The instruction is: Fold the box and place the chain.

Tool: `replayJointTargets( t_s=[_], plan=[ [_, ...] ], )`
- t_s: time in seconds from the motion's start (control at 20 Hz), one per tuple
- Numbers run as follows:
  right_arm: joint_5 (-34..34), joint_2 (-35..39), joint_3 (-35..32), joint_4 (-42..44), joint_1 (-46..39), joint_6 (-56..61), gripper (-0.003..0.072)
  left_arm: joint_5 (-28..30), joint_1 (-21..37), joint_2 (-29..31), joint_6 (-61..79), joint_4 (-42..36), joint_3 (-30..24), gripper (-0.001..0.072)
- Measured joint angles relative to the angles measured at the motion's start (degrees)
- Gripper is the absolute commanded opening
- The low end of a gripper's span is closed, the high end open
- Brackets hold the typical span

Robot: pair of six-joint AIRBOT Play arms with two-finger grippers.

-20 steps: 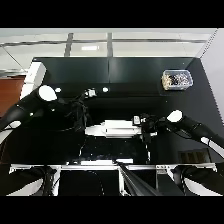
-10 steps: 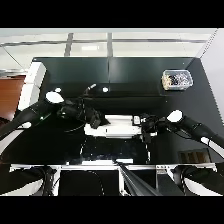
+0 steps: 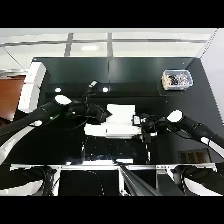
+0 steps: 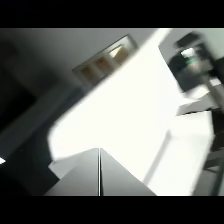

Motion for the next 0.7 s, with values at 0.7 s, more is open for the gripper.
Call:
replayJointTargets(
  t_s=[0.7],
  plan=[
    [-0.04,0.00,0.00,0.04,0.00,0.11,0.0134,0.20,6.97,16.33,0.20,9.49,-2.03,0.0026]
  ],
)
